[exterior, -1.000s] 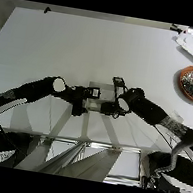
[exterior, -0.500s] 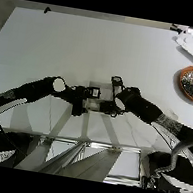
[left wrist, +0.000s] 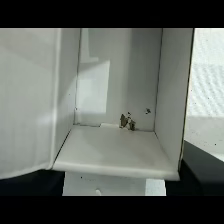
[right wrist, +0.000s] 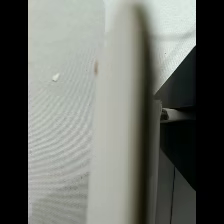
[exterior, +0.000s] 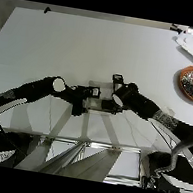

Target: Fold the box and place the chain.

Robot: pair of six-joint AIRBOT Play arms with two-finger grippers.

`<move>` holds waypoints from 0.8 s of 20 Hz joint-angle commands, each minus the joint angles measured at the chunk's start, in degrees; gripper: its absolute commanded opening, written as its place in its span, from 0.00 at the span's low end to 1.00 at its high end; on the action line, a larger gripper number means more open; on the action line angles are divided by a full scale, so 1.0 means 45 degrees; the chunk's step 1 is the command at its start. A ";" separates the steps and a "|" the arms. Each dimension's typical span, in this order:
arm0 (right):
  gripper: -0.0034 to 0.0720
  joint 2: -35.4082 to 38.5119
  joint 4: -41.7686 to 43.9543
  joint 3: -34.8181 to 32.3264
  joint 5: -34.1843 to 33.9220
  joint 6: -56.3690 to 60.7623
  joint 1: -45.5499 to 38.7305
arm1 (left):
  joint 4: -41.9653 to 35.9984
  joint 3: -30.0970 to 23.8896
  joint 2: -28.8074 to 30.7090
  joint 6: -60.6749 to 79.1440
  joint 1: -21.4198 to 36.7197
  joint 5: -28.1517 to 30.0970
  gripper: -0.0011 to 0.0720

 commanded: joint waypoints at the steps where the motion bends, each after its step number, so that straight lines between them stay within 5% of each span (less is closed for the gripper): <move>1: 0.06 -0.0005 0.0199 0.0034 -0.0024 -0.0063 0.0015 | 0.0039 0.0010 -0.0005 0.0044 -0.0005 0.0005 0.58; 2: 0.08 -0.0010 0.0199 0.0034 -0.0078 -0.0068 0.0015 | 0.0044 0.0010 -0.0005 0.0044 -0.0005 0.0005 0.58; 4: 0.55 -0.0010 0.0185 0.0034 -0.0306 -0.0068 0.0015 | 0.0039 0.0010 -0.0005 0.0044 -0.0005 0.0005 0.58; 10: 0.32 -0.0389 0.0092 0.0034 -0.0257 -0.0058 0.0015 | 0.0044 0.0010 -0.0005 0.0044 -0.0005 0.0005 0.58; 14: 0.06 -0.0495 0.0049 0.0034 -0.0364 -0.0073 0.0044 | 0.0044 0.0010 -0.0005 0.0044 -0.0005 0.0005 0.58; 16: 0.06 -0.0495 -0.0175 0.0034 -0.0359 -0.0078 0.0039 | 0.0044 0.0010 -0.0005 0.0044 -0.0005 0.0005 0.58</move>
